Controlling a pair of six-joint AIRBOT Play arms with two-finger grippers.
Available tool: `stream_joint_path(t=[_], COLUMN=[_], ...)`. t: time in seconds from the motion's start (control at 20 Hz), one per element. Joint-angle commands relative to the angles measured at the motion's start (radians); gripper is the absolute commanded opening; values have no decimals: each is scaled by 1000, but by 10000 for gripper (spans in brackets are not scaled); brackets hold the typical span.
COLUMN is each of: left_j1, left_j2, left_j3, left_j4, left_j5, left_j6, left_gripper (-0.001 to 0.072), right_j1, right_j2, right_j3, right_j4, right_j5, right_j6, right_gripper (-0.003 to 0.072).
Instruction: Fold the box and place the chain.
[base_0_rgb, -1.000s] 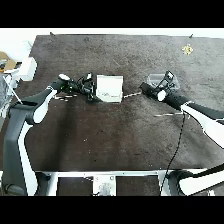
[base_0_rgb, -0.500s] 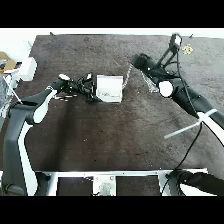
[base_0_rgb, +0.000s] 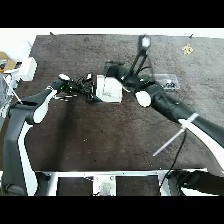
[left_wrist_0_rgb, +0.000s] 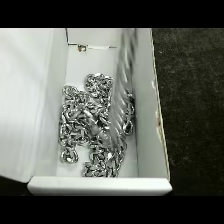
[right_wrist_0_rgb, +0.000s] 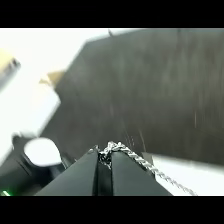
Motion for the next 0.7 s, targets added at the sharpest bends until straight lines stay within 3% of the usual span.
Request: stream_joint_path(t=[0.0,0.05,0.1,0.25,0.45,0.65], left_j1=[0,0,0,0,0,0], left_j2=[0,0,0,0,0,0], left_j3=[0,0,0,0,0,0], left_j4=[0,0,0,0,0,0], left_j5=[0,0,0,0,0,0], left_j6=[0,0,0,0,0,0], left_gripper=[353,353,353,353,353,353], right_j1=[19,16,9,-41,-180,-348], right_j2=[-117,-134,-139,-100,101,213], right_j3=[-45,-59,-72,-74,-74,-80], right_j4=[77,77,77,38,-86,-190], right_j5=[27,26,30,57,110,430], right_j6=[3,2,2,0,-2,-2], right_gripper=[27,214,303,303,304,304])
